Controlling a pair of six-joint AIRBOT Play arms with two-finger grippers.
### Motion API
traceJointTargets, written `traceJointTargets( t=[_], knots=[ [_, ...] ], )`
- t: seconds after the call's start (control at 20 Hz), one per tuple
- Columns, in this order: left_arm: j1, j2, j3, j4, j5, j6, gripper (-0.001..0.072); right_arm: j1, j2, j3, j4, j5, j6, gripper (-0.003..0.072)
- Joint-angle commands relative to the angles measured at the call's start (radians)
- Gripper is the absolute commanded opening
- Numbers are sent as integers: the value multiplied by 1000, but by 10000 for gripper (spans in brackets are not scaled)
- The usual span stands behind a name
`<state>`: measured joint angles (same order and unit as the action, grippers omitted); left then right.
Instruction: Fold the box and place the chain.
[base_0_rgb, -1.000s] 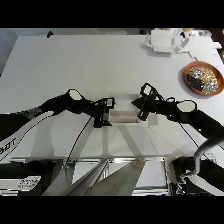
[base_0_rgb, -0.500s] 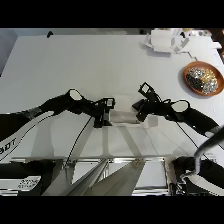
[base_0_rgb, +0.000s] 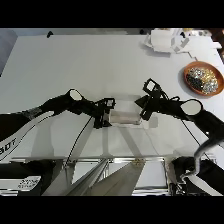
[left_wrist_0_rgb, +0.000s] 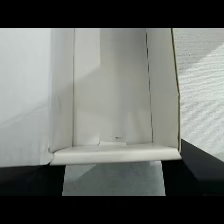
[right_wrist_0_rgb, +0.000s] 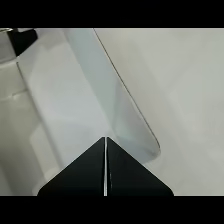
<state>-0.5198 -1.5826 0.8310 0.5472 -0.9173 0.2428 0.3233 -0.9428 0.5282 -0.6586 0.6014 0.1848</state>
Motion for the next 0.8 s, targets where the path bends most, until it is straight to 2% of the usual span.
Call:
traceJointTargets(
  t=[0.0,0.05,0.15,0.2,0.25,0.3,0.45,0.65,0.75],
  knots=[
    [1,1,0,0,1,0,171,1,83,5,-325,211,-12,13],
    [1,1,0,0,1,0,171,0,79,2,-457,277,-12,13],
    [1,1,0,0,1,0,171,0,78,-27,-577,281,-14,20],
    [1,1,0,0,1,0,171,0,78,-47,-574,261,-39,142],
    [1,1,0,0,1,-1,171,0,78,-66,-558,233,-76,319],
    [1,1,0,0,1,-1,171,0,78,-83,-542,201,-113,376],
    [1,1,0,0,1,0,171,1,61,-114,-470,129,-214,365],
    [1,1,0,0,1,-1,171,1,-31,-114,-266,110,-368,267],
    [1,1,0,0,1,0,171,1,-65,-114,-182,84,-406,266]
  ],
)
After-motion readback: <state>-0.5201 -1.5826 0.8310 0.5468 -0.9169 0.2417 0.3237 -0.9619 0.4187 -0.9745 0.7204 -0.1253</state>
